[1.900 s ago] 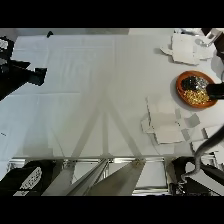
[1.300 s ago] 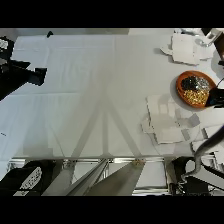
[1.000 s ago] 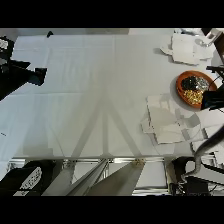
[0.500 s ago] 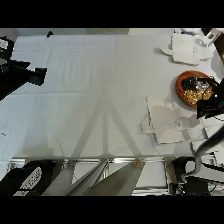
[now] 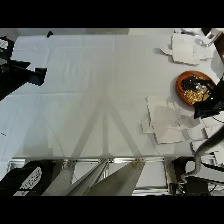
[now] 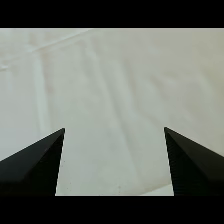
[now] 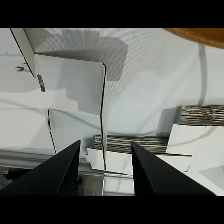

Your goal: Fold the box and place the chain.

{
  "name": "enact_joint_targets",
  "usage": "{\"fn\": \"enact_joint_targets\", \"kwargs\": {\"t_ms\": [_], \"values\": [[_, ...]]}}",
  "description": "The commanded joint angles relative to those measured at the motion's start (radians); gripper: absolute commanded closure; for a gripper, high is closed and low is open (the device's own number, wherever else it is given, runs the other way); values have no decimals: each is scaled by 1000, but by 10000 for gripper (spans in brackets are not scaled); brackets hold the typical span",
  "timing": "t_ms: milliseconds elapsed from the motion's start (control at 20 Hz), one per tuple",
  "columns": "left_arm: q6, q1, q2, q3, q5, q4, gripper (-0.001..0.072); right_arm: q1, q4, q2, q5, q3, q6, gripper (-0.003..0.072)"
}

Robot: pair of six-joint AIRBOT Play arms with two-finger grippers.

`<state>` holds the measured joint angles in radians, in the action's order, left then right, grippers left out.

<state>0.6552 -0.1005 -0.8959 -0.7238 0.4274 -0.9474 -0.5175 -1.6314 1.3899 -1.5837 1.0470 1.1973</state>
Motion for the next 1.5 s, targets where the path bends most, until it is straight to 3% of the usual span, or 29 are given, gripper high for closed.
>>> {"fn": "enact_joint_targets", "kwargs": {"t_ms": [0,50,200,300,600,900,1250,1450], "values": [[0,0,1,-1,0,0,14,1,5,1,57,-58,2,389],[0,0,1,-1,0,0,14,1,5,1,72,-79,2,420],[0,0,1,-1,0,0,14,1,16,0,80,-91,-14,623],[0,0,1,-1,0,0,14,1,45,0,64,-91,-50,678],[0,0,1,-1,0,0,14,1,220,-35,47,-90,-116,679],[0,0,1,-1,0,0,14,54,398,-158,118,-90,-188,680],[0,0,1,-1,0,0,14,336,703,-221,395,-90,-276,681],[0,0,1,-1,0,0,14,503,768,-215,661,-91,-289,682]]}}
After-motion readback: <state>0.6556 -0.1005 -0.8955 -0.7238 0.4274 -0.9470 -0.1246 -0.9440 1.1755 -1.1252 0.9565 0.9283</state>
